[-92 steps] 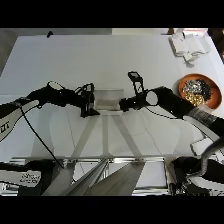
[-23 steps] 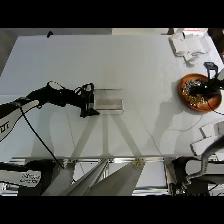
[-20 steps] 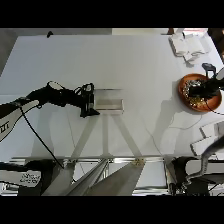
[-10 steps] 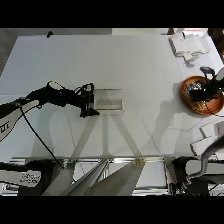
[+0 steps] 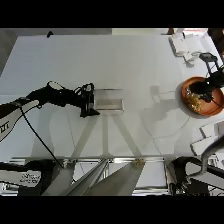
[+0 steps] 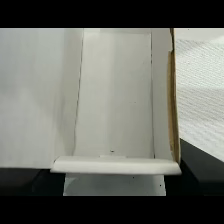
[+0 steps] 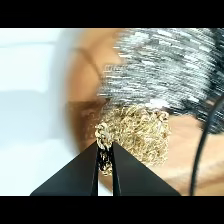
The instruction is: Fold the box and place the chain.
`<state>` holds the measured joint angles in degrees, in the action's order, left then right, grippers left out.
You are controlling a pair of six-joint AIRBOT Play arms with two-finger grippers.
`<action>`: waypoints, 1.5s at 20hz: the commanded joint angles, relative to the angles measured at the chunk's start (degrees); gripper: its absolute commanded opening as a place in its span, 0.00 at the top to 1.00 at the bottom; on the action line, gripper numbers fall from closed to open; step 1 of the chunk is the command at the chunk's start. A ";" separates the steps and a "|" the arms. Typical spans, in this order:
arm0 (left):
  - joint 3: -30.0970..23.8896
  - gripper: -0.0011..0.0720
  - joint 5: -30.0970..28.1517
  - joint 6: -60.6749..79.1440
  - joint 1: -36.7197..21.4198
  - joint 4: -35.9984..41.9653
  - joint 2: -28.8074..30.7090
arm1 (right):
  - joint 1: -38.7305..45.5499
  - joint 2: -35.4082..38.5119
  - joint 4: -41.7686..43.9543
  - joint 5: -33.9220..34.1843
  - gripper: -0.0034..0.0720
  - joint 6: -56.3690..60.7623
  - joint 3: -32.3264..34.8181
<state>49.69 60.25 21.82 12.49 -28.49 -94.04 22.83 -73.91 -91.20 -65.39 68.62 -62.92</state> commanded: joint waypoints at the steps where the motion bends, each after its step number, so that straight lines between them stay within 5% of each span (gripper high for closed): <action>1: -0.02 0.42 -0.02 0.00 0.00 -0.02 0.00 | -7.21 3.82 3.54 -1.68 0.95 -1.49 -0.07; 13: -0.02 0.42 -0.02 0.00 0.00 -0.02 0.00 | -39.76 5.07 7.63 3.85 0.95 7.78 -0.07; 24: -0.02 0.42 -0.04 0.00 0.00 -0.02 0.00 | -59.69 -1.09 7.69 25.88 0.95 11.13 -0.07; 30: -0.02 0.42 -0.02 0.00 0.00 -0.02 0.00 | -63.47 -7.30 7.69 37.57 0.95 15.61 -0.35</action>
